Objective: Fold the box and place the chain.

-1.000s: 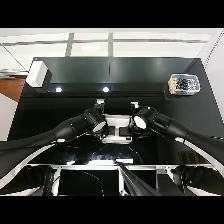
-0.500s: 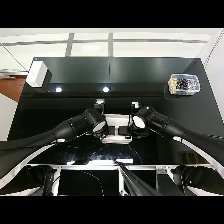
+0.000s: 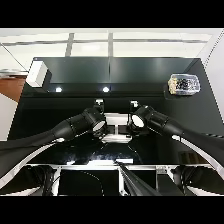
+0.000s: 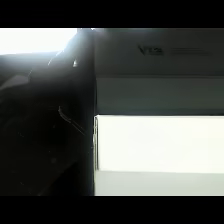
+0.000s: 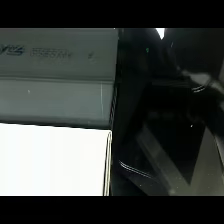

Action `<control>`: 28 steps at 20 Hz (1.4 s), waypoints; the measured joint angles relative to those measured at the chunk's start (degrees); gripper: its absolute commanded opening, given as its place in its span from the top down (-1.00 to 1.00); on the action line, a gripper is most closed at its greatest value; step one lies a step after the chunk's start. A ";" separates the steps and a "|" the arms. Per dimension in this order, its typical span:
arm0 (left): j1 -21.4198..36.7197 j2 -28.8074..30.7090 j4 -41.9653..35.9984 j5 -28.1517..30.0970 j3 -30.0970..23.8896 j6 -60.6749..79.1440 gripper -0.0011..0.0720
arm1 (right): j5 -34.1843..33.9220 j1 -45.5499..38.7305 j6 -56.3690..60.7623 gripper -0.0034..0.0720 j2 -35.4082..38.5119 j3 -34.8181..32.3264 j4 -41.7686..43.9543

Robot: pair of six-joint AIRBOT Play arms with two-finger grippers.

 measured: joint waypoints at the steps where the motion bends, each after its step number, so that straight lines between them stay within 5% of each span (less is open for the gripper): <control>1: 0.00 0.02 0.00 -0.04 0.00 -0.02 0.89 | 0.15 0.00 -0.13 0.78 0.00 0.28 0.00; 5: 0.02 0.02 0.00 -0.11 0.02 0.00 0.89 | 0.37 0.00 -0.52 0.77 0.04 0.81 0.09; 7: 0.02 0.00 0.09 -0.46 0.02 0.15 0.89 | 0.13 -0.02 -0.68 0.51 0.07 0.96 0.52; 18: 0.00 -0.02 -0.09 -0.28 -0.02 0.11 0.89 | 0.55 -0.02 -1.16 0.74 0.00 1.01 0.37; 19: 0.00 -0.02 -0.09 -0.26 -0.02 0.11 0.89 | 0.63 -0.02 -1.31 0.41 -0.02 1.01 0.37; 20: 0.00 -0.02 -0.17 0.02 -0.02 0.13 0.89 | 0.70 -0.02 -1.42 -0.21 -0.09 1.03 0.50; 21: 0.00 -0.04 -0.35 0.46 -0.02 0.13 0.89 | 0.72 -0.09 -1.55 -0.46 -0.11 1.03 0.85; 28: -0.04 -0.04 -0.28 -0.02 -0.02 0.11 0.89 | 5.09 -2.89 -6.62 -0.46 3.82 1.03 0.55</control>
